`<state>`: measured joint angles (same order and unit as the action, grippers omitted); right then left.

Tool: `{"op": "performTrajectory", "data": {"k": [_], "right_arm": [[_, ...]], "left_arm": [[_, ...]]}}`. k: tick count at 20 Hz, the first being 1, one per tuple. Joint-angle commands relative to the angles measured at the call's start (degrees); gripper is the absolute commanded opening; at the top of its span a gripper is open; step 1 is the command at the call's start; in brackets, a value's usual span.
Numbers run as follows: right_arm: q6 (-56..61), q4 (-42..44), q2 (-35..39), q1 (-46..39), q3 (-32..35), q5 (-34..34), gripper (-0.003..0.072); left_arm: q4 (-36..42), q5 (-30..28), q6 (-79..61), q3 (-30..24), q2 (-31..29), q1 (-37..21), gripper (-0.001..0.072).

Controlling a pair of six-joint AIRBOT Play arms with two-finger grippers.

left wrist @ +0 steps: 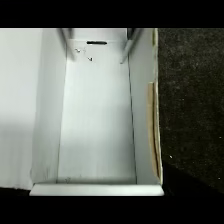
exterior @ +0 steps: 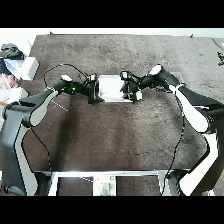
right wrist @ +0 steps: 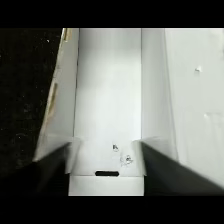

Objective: Fold the box and place the chain.

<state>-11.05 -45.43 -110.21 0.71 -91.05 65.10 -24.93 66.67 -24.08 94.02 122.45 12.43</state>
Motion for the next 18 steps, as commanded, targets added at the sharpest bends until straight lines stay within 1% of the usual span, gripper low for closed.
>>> {"op": "performTrajectory", "data": {"k": [1, 5, 6, 8, 9, 12, 15, 16, 18], "right_arm": [[-1.2, -0.2, 0.0, 0.0, 0.0, -0.3, 0.0595], [-1.1, -0.2, 0.1, 0.0, 0.0, -1.1, 0.0595], [-1.1, -0.2, 0.3, -0.1, 0.0, -1.0, 0.054], [2.0, -2.6, 1.8, -0.8, 0.0, -1.0, 0.0184], [5.0, -4.8, 2.9, -1.4, 0.0, -1.0, 0.0114], [15.7, -10.6, 7.0, -3.4, 0.0, -0.7, 0.0117], [26.6, -12.0, 10.3, -5.3, 0.0, -0.7, 0.0112], [31.9, -12.0, 10.8, -6.1, 0.0, -0.6, -0.0008], [46.0, -12.9, 11.0, -8.3, 0.0, -0.6, -0.0009]], "left_arm": [[0.0, -0.1, 0.0, 0.0, 0.0, 0.0, 0.0284], [0.0, -0.1, 0.0, 0.0, 0.0, 0.0, 0.0284], [0.0, -0.1, 0.0, 0.0, 0.0, 0.0, 0.0284], [0.0, -0.1, 0.0, 0.0, 0.0, 0.0, 0.0284], [0.0, -0.1, 0.0, 0.0, 0.0, 0.0, 0.0284], [0.0, -0.1, 0.0, 0.0, 0.0, 0.0, 0.0284], [0.0, -0.1, 0.0, 0.0, 0.0, 0.0, 0.0284], [0.0, -0.1, 0.0, 0.0, 0.0, 0.0, 0.0284], [0.0, -0.1, 0.0, 0.0, 0.0, 0.0, 0.0284]]}}
